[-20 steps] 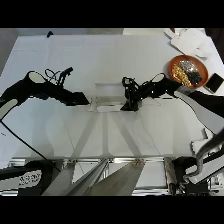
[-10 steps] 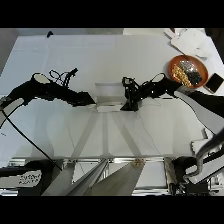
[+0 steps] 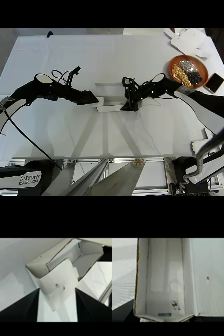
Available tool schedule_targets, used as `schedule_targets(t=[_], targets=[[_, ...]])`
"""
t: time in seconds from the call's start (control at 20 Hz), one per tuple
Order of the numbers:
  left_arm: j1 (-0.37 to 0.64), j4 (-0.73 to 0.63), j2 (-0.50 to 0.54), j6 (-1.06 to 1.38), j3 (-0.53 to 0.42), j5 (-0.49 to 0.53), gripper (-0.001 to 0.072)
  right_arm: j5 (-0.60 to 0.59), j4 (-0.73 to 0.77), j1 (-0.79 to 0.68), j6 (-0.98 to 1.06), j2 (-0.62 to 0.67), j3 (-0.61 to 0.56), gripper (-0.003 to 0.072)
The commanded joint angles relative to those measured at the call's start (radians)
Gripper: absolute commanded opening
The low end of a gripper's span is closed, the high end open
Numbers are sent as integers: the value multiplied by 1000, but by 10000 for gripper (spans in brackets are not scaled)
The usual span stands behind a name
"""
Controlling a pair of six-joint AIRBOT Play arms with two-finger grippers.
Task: Fold the box and place the chain.
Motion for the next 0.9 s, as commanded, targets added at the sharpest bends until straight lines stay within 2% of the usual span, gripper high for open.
schedule_targets(t=[0.0,0.05,0.1,0.15,0.25,0.5,0.85], targets=[[-18,-4,0,3,0,41,441,0,0,0,0,0,0,528],[-28,0,0,2,0,52,447,0,0,0,0,0,0,528],[-38,2,0,1,0,64,502,0,0,0,0,0,0,528],[-47,2,0,-2,0,80,518,0,0,0,0,0,0,528],[-66,11,0,-9,0,117,517,0,0,0,0,0,0,528],[-83,209,11,-141,0,177,518,0,0,0,0,0,0,528],[-83,200,22,-159,3,224,518,0,0,0,0,0,0,528]])
